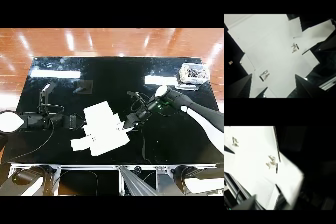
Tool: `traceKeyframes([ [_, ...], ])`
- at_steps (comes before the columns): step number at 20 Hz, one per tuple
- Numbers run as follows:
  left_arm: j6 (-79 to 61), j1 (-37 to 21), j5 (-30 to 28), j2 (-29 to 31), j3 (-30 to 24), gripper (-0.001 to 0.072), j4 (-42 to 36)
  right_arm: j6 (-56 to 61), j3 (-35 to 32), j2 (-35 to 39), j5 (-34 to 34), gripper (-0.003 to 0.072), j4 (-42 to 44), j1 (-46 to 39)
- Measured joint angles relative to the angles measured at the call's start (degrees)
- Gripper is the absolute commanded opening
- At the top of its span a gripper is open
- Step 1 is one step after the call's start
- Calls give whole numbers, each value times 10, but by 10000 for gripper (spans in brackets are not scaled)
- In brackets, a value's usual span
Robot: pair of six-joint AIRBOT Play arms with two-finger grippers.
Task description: Fold the box and place the chain.
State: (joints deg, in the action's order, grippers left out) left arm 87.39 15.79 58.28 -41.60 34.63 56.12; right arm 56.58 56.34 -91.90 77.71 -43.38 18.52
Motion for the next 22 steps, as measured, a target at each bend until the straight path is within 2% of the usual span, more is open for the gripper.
traceKeyframes([
  [4,-2,0,3,-1,0,623,0,-8,0,3,-11,34,1,6],
  [7,-24,0,2,-1,0,622,3,-9,-19,47,-42,34,2,-3],
  [10,-38,0,-10,-5,0,622,5,-5,-100,150,-114,34,3,-19],
  [12,-44,-1,-38,-22,-3,622,5,-4,-169,226,-154,34,11,-25],
  [15,-82,-13,-78,-84,-4,622,-28,-2,-248,311,-186,34,37,-28],
  [17,-158,-43,-81,-148,-4,624,-106,-2,-276,340,-199,34,51,-29],
  [18,-203,-64,-72,-180,-1,624,-153,-2,-283,348,-203,34,56,-29],
  [20,-298,-115,-14,-251,11,627,-236,0,-293,359,-206,34,66,-30],
  [22,-370,-156,48,-323,35,627,-280,0,-299,364,-210,34,73,-30],
])
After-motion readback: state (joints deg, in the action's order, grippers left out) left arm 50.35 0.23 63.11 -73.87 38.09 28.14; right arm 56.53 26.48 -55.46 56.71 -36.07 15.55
